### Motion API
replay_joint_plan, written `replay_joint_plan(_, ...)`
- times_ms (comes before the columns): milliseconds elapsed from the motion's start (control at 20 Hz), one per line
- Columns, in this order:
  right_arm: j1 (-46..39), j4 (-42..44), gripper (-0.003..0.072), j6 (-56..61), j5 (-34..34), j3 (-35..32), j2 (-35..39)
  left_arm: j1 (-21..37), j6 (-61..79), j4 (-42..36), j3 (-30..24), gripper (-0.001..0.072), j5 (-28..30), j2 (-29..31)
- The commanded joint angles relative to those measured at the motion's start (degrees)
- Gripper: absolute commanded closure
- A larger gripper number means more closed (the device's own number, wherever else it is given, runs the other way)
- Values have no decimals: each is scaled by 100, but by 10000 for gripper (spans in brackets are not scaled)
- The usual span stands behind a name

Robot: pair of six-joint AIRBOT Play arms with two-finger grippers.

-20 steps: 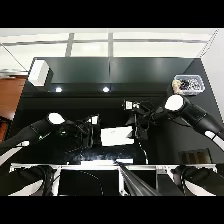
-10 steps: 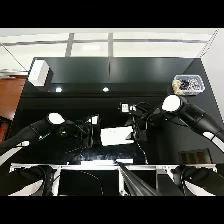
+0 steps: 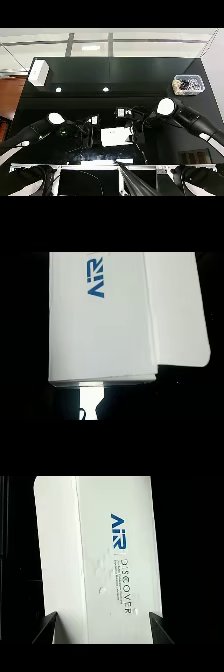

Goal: Fold the box and place the chain.

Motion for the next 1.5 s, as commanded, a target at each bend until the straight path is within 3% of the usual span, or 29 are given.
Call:
replay_joint_plan(0,111,-227,-29,28,-256,4,-20,-4,0,2,4,379,0,-4)
replay_joint_plan(300,109,-232,-18,179,-258,87,-11,-4,0,7,4,379,0,-4)
replay_joint_plan(400,109,-284,115,249,-245,173,-11,-4,0,7,4,379,-2,-4)
replay_joint_plan(600,109,-527,122,479,-251,319,-11,-4,2,13,4,379,-4,-4)
replay_joint_plan(650,109,-525,224,479,-232,337,-11,-9,2,15,4,379,-4,-4)
replay_joint_plan(700,109,-522,258,479,-225,339,-11,-15,2,24,4,379,-4,-4)
replay_joint_plan(1450,153,-492,259,577,-184,317,-83,-15,2,22,4,379,-4,-4)
